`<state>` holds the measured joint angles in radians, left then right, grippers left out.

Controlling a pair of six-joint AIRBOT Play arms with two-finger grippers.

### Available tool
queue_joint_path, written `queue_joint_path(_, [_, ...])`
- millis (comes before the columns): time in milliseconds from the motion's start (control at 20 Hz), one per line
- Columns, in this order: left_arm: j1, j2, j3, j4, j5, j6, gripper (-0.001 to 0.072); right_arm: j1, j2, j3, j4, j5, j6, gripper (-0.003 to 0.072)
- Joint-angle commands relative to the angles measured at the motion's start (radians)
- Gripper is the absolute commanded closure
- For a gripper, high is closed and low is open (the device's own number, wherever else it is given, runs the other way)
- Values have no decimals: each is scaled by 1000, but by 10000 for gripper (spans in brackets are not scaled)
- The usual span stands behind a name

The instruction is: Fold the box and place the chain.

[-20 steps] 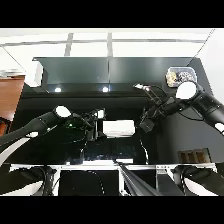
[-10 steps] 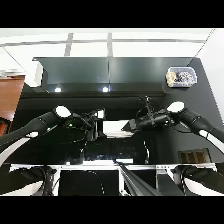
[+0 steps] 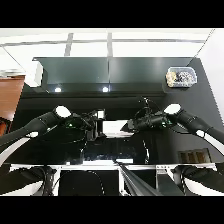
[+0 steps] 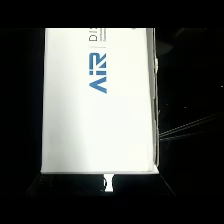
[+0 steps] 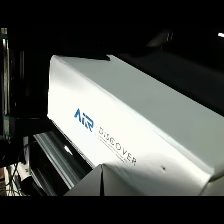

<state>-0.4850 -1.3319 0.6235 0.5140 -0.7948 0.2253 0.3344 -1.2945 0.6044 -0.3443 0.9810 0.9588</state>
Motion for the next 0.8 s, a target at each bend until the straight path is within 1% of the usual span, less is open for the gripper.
queue_joint_path(0, [0,0,0,-3,-2,-1,320,0,0,3,-13,-38,-2,676])
queue_joint_path(150, [1,1,0,-3,-2,-1,320,-38,29,92,-81,102,-8,676])
queue_joint_path(300, [2,7,0,-2,-2,-1,315,-127,137,225,-231,229,54,676])
queue_joint_path(350, [2,19,0,-2,-2,-1,269,-166,189,256,-291,249,78,676])
queue_joint_path(400, [2,35,0,0,-2,-1,167,-205,241,272,-340,261,96,676])
queue_joint_path(450, [2,57,0,10,-1,-6,-9,-253,300,274,-378,272,111,675])
queue_joint_path(550, [8,114,0,70,-1,-85,-11,-334,395,273,-471,322,146,675])
queue_joint_path(650, [8,182,0,168,-13,-192,-11,-390,459,273,-559,349,183,675])
queue_joint_path(750, [5,232,7,167,-60,-259,-11,-421,484,273,-579,344,203,675])
